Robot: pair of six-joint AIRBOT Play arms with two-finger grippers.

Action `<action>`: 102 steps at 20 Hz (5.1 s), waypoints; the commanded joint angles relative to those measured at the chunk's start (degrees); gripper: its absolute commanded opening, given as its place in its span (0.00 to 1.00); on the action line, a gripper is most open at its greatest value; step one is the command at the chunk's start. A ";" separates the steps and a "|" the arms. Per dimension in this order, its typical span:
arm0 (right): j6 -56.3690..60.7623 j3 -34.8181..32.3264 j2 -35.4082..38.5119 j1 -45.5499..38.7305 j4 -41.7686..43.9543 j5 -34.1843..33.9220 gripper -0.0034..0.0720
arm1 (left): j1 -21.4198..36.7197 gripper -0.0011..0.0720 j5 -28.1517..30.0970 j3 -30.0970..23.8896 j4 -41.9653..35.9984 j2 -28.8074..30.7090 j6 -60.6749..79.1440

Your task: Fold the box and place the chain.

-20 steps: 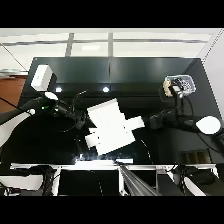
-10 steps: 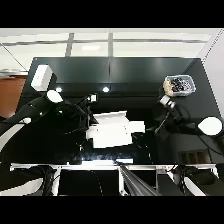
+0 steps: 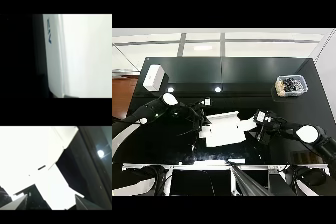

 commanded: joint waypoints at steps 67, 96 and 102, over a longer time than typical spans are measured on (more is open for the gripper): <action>-2.49 5.60 -14.75 10.93 3.23 -10.80 0.99 | -5.70 0.05 0.20 1.40 9.11 1.27 5.77; -23.26 5.64 -19.37 6.78 23.96 0.81 0.99 | -5.70 0.05 0.17 1.40 8.72 1.27 5.68; -22.80 5.64 -19.41 6.78 20.28 2.32 0.99 | -5.68 0.06 0.20 1.40 8.74 1.27 4.28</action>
